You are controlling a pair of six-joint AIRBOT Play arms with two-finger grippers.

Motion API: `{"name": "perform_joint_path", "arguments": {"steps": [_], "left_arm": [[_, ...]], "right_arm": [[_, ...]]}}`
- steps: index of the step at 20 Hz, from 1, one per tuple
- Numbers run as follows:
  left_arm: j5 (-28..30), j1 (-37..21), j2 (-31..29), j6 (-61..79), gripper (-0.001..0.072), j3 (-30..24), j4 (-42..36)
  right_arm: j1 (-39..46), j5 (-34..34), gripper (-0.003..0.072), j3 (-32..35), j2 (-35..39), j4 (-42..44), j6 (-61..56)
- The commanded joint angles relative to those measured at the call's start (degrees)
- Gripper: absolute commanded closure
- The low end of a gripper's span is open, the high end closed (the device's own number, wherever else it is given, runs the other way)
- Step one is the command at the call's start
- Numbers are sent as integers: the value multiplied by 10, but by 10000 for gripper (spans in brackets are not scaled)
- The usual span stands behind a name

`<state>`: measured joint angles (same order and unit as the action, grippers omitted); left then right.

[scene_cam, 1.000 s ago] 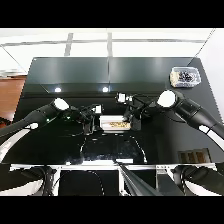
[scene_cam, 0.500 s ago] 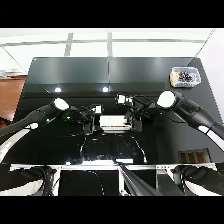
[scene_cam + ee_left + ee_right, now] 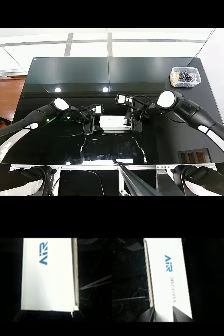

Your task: Fold the box and place the chain.

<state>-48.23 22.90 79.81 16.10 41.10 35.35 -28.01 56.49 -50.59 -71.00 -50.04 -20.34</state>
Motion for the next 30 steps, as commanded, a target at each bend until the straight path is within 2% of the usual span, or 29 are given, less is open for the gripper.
{"name": "perform_joint_path", "arguments": {"steps": [1, 7, 11, 16, 17, 18, 19, 21, 24, 26, 30], "left_arm": [[0, 0, 0, 0, 246, 0, 0], [1, 0, 0, 0, 246, 0, 0], [1, 0, 0, 0, 246, 0, 0], [1, 0, 0, 0, 246, 0, 0], [1, 0, 0, 0, 246, 0, 0], [1, 0, 0, 0, 246, 0, 0], [1, 0, 0, 0, 246, 0, 0], [2, 0, 0, 0, 246, 0, 0], [2, 0, 0, 0, 246, 0, 0], [2, 0, 0, 0, 246, 0, 0], [2, 0, 0, 0, 246, 0, 0]], "right_arm": [[0, 10, 421, 3, -1, -1, -5], [0, 14, 421, 11, -4, -1, -12], [13, 57, 421, 7, 15, 10, -137], [82, 127, 423, 7, 49, 23, -274], [94, 142, 494, 10, 49, 28, -318], [101, 154, 643, 19, 49, 42, -342], [102, 152, 681, 33, 49, 67, -347], [98, 130, 681, 68, 47, 160, -347], [90, 49, 680, 105, 46, 288, -347], [77, -9, 680, 110, 43, 300, -365], [63, -43, 680, 110, 0, 286, -367]]}}
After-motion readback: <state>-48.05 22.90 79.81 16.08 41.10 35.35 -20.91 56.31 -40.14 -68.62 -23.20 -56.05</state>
